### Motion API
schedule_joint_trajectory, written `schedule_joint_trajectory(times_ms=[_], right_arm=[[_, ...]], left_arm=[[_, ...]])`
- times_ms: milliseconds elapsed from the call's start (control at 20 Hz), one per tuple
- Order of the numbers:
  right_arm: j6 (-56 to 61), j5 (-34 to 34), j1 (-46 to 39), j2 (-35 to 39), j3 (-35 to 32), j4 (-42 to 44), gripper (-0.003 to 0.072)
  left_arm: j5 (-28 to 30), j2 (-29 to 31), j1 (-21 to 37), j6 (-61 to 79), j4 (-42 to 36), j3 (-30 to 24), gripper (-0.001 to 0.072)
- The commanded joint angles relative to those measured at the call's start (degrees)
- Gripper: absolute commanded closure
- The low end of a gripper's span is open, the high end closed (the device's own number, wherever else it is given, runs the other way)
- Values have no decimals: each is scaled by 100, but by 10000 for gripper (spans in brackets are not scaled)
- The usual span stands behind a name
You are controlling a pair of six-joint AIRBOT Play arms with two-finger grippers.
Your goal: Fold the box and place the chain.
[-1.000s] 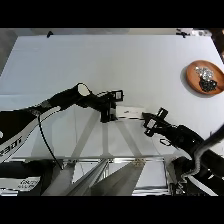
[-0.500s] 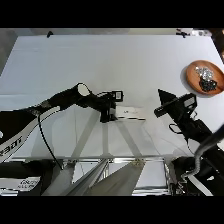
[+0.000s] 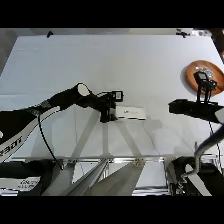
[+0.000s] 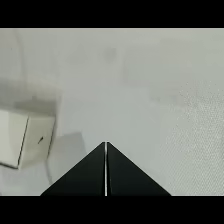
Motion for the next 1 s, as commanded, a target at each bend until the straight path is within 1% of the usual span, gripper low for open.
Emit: schedule_joint_trajectory(times_ms=[0,100,250,400,550,650,750,850,950], right_arm=[[140,1818,-400,-809,553,-146,679],[140,1939,-400,-1073,553,-160,679],[140,1799,-400,-1143,553,-160,679],[140,1679,-400,-1141,553,-160,679],[140,1593,-400,-1143,553,-162,679],[140,1545,-400,-1143,553,-168,679],[140,1497,-400,-1143,553,-177,679],[140,1434,-400,-1143,553,-175,679],[140,1403,-400,-1141,553,-177,679]], left_arm=[[9,4,4,2,-4,4,221],[2,4,4,2,-186,4,228],[105,85,28,4,-273,7,227],[713,354,236,-2,-236,7,226],[1399,667,811,-330,-164,7,226],[1600,776,1368,-907,256,7,226],[1543,800,2072,-1838,1064,7,225],[1329,800,2848,-3016,2114,7,223],[1016,800,3602,-3803,2933,7,219]])
